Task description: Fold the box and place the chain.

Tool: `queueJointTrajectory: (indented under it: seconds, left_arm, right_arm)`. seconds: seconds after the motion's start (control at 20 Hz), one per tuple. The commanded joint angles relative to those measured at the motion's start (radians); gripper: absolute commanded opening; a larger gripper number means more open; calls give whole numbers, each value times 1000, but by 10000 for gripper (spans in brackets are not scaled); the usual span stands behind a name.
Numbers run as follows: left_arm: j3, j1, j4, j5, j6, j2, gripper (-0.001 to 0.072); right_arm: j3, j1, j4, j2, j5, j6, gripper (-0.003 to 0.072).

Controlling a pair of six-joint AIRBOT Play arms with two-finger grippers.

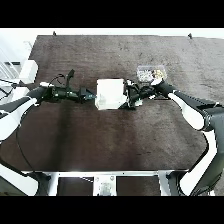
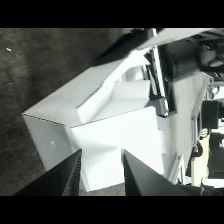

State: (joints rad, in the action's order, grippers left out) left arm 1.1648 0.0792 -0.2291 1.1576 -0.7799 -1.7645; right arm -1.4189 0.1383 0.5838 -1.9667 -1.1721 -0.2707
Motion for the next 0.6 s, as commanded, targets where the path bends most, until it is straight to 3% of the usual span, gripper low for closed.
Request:
queueJointTrajectory:
  seconds: [0.0, 0.55]
  left_arm:
    - [2, 1, -12, 18, 2, -1, 303]
    - [2, 1, -78, -42, -24, -1, 304]
  right_arm:
    - [0, -1, 0, 0, 0, 0, 562]
    - [0, -1, 0, 0, 0, 0, 563]
